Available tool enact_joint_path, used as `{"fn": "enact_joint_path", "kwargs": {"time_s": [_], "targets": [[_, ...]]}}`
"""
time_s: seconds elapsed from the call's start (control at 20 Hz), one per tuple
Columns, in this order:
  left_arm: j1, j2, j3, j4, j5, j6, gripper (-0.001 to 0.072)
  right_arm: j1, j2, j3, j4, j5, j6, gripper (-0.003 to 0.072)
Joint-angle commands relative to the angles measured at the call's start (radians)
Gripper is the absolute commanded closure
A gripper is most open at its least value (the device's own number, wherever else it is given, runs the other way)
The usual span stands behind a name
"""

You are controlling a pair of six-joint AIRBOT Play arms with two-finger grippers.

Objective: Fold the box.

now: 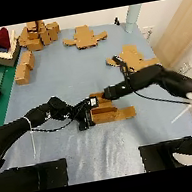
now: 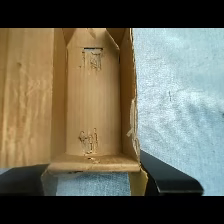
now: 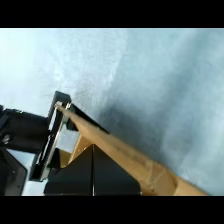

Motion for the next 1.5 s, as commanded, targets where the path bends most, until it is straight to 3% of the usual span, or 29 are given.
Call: {"fn": "enact_joint_path", "kwargs": {"time_s": [0.0,0.3,1.0,1.15,1.45], "targets": [[0.000,-0.001,0.000,0.000,0.000,0.000,0.0322,-0.001,-0.163,0.081,-0.004,-0.031,-0.127,0.0684],[0.000,-0.001,0.000,0.000,0.000,0.000,0.0322,0.001,-0.310,0.072,-0.010,-0.064,-0.209,0.0684],[0.000,-0.001,0.000,0.000,0.000,0.000,0.0322,0.001,-0.310,0.074,-0.004,-0.096,-0.226,0.0684],[0.000,-0.001,0.000,0.000,0.000,0.000,0.0322,0.001,-0.264,0.077,-0.003,-0.113,-0.232,0.0685],[0.000,-0.001,0.000,0.000,0.000,0.000,0.0321,-0.030,-0.010,0.074,-0.137,-0.108,-0.225,0.0686]]}}
